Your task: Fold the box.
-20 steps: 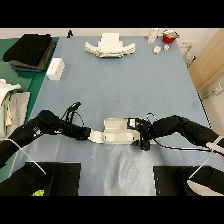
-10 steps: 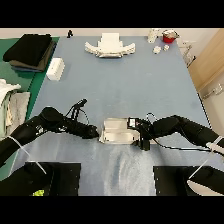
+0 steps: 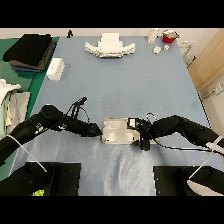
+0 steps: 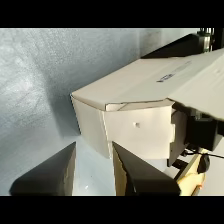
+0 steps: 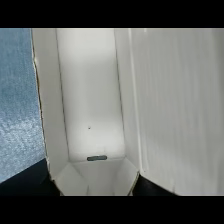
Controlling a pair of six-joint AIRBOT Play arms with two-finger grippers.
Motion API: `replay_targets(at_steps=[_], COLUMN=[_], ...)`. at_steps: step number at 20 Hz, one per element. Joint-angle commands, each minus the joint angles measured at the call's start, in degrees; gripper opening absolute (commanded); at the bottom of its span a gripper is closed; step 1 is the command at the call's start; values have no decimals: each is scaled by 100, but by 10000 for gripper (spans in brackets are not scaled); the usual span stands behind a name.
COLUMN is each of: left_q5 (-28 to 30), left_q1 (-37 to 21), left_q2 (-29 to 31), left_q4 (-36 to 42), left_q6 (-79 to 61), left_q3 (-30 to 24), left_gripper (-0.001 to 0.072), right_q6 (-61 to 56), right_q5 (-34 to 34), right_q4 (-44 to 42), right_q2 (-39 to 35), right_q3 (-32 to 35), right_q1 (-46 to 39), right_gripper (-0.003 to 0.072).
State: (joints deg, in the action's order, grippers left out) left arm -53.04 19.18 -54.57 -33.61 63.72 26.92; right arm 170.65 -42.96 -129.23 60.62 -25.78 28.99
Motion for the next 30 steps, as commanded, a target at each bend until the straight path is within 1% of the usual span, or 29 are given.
replay_targets(at_steps=[1, 4, 5, 7, 9, 11, 13, 15, 17, 19, 22, 26, 30], left_q5=[192, -107, -98, 186, 555, 793, 785, 769, 503, -17, -581, -782, -1047], left_q1=[7, 111, 216, 507, 984, 1519, 2085, 2542, 2868, 3152, 3512, 3705, 3744], left_q2=[0, 4, 17, 31, 31, 28, -9, -92, -273, -557, -1047, -1574, -1919], left_q4=[44, 236, 229, 33, -605, -1475, -2581, -3473, -4199, -4787, -5327, -5388, -5394], left_q6=[26, 35, 17, 341, 1349, 2465, 3880, 5110, 6231, 6940, 7602, 7930, 8102], left_q3=[9, 68, 101, 179, 356, 599, 850, 1038, 1268, 1580, 2111, 2605, 2813], left_gripper=[345, 364, 364, 363, 363, 363, 363, 363, 363, 363, 363, 363, 363], right_q6=[0, 0, 0, 0, 0, 0, 0, 0, 0, 0, 0, 0, 0], right_q5=[0, 0, -2, 0, 0, 0, 0, 0, 0, 0, 0, 0, 0], right_q4=[-2, -2, 0, -2, 0, 0, -2, 0, 0, 0, 0, -2, -2], right_q2=[2, 2, 2, 2, 2, 2, 2, 2, 2, 2, 2, 2, 2], right_q3=[2, 2, 2, 2, 2, 2, 2, 2, 2, 2, 2, 2, 2], right_q1=[2, 2, 2, 2, 2, 2, 2, 2, 2, 2, 2, 2, 2], right_gripper=[504, 504, 504, 504, 504, 504, 504, 504, 504, 504, 505, 504, 504])
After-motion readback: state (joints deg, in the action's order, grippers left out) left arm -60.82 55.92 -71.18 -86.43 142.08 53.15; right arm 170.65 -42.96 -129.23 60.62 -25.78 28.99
